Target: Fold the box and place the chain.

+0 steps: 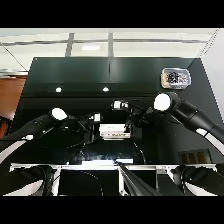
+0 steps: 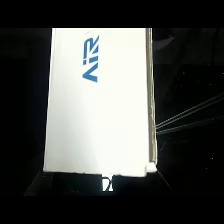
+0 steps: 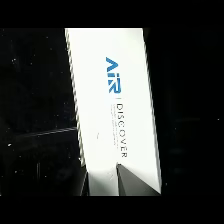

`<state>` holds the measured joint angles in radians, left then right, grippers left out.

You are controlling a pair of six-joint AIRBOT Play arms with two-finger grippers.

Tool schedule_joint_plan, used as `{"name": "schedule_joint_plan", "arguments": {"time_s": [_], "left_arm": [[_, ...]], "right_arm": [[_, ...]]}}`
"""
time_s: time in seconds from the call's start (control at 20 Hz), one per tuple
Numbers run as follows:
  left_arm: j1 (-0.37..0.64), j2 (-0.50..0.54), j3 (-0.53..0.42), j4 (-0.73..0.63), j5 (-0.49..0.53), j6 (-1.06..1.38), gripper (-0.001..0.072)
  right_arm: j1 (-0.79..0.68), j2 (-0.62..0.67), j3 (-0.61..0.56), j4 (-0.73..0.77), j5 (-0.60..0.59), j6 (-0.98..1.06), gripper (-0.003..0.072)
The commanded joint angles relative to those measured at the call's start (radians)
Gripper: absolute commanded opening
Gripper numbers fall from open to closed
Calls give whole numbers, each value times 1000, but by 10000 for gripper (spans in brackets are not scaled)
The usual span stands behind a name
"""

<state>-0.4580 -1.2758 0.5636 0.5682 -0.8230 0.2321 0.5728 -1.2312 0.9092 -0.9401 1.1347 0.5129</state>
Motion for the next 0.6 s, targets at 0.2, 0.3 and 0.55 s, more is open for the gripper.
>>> {"name": "schedule_joint_plan", "arguments": {"time_s": [0.2,0.3,0.55], "left_arm": [[0,0,0,0,3,-1,440],[0,0,0,0,3,-1,440],[0,0,0,0,3,-1,440]], "right_arm": [[0,18,0,-17,2,8,142],[0,26,0,-31,2,8,142],[1,32,0,-41,-12,30,335]]}}
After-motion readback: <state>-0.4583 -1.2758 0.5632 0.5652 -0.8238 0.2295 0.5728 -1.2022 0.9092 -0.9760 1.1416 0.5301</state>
